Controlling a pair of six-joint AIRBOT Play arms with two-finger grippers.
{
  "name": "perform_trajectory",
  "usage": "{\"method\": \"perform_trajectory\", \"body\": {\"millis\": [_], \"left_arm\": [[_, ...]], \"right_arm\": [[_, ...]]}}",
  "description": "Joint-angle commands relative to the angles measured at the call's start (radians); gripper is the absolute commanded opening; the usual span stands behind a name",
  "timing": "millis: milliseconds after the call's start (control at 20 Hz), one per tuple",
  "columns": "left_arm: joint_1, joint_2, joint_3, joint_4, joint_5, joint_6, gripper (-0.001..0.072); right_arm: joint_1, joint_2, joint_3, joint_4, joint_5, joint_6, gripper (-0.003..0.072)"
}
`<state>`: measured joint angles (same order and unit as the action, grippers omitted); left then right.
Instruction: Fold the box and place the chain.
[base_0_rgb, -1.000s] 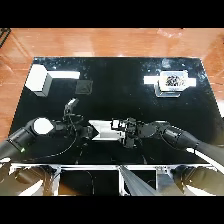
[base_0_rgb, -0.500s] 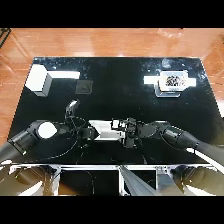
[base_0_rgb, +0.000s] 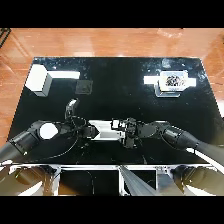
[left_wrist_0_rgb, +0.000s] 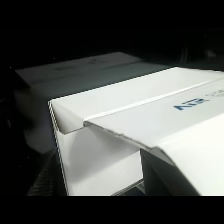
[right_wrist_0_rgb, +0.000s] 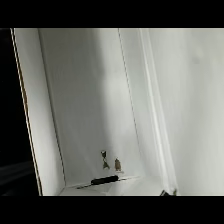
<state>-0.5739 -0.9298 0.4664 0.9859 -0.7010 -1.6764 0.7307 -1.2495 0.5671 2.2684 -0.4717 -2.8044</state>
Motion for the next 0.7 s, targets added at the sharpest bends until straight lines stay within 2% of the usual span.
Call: {"method": "perform_trajectory", "body": {"millis": [0,200,400,500,550,650], "left_arm": [[-0.034,-0.001,0.006,0.068,0.013,-0.076,0.0606],[-0.102,-0.012,0.047,0.22,0.006,-0.232,0.0606],[-0.138,-0.034,0.076,0.242,-0.016,-0.27,0.0605],[-0.148,-0.037,0.079,0.28,-0.019,-0.316,0.0592],[-0.151,-0.037,0.08,0.298,-0.022,-0.339,0.0563],[-0.156,-0.038,0.08,0.306,-0.022,-0.349,0.0562]], "right_arm": [[0.001,0.0,0.0,0.0,0.0,0.0,0.0186],[0.001,0.0,0.0,0.0,0.0,0.0,0.0186],[0.001,0.0,0.0,0.0,0.0,0.0,0.0186],[0.001,0.0,0.0,0.0,0.0,0.0,0.0187],[0.001,0.0,0.0,0.0,0.0,0.0,0.0186],[0.001,0.0,0.0,0.0,0.0,0.0,0.0186]]}}
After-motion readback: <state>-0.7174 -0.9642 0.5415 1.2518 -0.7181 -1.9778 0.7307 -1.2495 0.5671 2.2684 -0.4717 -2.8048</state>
